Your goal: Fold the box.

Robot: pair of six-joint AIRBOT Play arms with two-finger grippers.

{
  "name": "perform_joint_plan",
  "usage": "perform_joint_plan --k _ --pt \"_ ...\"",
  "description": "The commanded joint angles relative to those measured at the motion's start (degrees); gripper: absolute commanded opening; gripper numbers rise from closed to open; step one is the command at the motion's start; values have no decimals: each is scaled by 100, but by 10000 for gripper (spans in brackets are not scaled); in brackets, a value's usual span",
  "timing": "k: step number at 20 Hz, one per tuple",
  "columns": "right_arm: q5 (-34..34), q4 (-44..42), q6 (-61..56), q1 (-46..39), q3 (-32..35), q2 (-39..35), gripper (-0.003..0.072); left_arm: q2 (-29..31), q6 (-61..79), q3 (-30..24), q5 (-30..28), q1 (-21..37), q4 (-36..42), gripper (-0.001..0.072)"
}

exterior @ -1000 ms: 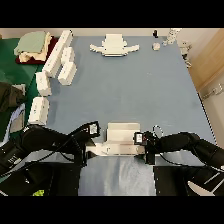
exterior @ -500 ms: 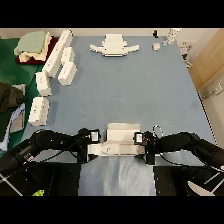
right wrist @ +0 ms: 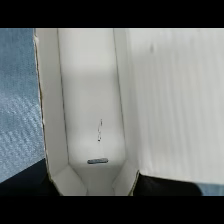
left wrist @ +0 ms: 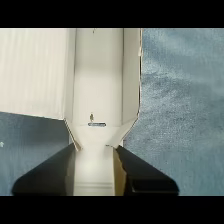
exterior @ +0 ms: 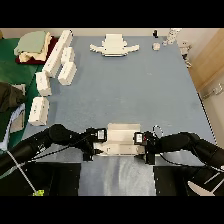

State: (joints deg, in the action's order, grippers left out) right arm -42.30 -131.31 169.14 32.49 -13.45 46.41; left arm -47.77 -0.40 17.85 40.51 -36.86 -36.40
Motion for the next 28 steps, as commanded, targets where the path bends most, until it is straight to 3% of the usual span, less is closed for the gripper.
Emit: perform_joint_plan --k 1,4,5,14,15,16,17,20,21,24,25,28 --pt "2 0 -2 2 -4 -4 506 -258 450 98 -46 -146 295 227" --pt "0 0 -2 2 -4 -4 506 -402 516 122 -411 -323 640 173" --pt "0 -2 -2 2 -4 -4 506 -466 518 142 -450 -372 686 34" --pt "2 0 -2 2 -4 -4 506 -905 413 404 -444 -459 925 38" --pt "0 0 -2 2 -4 -4 506 -905 304 404 -450 -455 868 126" --pt "0 0 -2 2 -4 -4 507 -905 157 404 -439 -455 778 424" --pt "2 0 -2 2 -4 -4 506 -905 13 407 -437 -455 693 497" --pt "0 0 -2 2 -4 -4 506 -903 -114 404 -393 -457 507 496" --pt "2 0 -2 2 -4 -4 506 -896 -116 404 -391 -457 509 461" --pt "2 -2 -2 2 -4 -4 506 -863 -131 409 -234 -446 494 65" --pt "0 0 -2 2 -4 -4 506 -837 -350 415 -232 -446 372 15" --pt "0 0 -2 2 -4 -4 507 -518 -2124 463 -170 -439 -560 15"
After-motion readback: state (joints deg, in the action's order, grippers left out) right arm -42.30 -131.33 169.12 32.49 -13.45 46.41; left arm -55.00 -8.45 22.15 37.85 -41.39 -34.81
